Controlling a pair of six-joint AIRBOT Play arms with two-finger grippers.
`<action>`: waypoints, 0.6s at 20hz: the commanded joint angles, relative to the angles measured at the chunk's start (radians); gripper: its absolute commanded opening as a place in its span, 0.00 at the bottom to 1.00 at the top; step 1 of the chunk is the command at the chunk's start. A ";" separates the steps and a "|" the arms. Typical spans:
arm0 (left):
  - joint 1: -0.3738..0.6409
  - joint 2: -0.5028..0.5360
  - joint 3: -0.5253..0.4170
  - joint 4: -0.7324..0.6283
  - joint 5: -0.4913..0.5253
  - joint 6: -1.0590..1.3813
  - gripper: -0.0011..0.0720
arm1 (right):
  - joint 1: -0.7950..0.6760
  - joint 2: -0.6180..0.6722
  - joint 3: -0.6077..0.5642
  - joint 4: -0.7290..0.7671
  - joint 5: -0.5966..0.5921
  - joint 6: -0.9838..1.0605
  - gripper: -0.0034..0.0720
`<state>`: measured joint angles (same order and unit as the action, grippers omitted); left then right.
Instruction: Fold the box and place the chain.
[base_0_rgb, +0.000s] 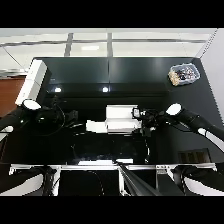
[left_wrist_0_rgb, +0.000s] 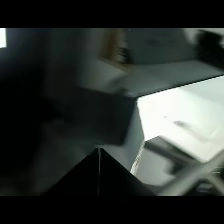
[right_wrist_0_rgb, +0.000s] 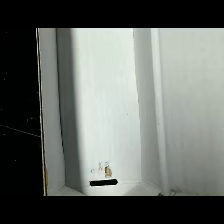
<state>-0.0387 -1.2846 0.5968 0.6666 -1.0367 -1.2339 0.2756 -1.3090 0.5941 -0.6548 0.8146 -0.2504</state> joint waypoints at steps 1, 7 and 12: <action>-0.048 -0.121 -0.005 -0.167 -0.010 0.019 0.05 | 0.001 -0.001 0.000 0.000 0.000 0.000 0.19; -0.196 -0.200 0.096 -0.243 -0.051 0.219 0.05 | 0.001 -0.001 0.000 0.000 0.000 0.000 0.19; -0.193 -0.200 0.169 -0.238 -0.154 0.239 0.89 | 0.001 -0.001 0.000 0.000 0.000 0.000 0.19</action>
